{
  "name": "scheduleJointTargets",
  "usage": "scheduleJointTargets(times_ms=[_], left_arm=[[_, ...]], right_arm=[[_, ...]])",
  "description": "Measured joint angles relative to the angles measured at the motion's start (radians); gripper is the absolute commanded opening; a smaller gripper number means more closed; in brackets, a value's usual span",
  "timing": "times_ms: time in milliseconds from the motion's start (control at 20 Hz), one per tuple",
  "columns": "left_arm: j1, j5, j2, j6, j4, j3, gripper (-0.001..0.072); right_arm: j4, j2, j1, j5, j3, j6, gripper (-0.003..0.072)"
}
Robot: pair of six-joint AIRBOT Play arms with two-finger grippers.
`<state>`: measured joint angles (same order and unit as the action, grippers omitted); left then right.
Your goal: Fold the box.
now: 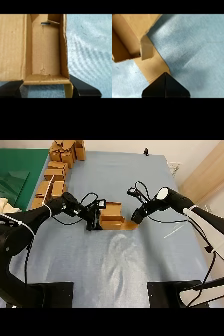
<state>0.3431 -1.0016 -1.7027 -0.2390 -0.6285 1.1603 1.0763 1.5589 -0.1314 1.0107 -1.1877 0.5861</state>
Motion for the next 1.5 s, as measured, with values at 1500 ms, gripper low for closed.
scheduleJointTargets(times_ms=[1500], left_arm=[[0.0, -0.002, 0.0, 0.003, 0.0, 0.0, 0.0397]], right_arm=[[-0.051, -0.145, 0.021, 0.032, 0.003, 0.126, 0.0002]])
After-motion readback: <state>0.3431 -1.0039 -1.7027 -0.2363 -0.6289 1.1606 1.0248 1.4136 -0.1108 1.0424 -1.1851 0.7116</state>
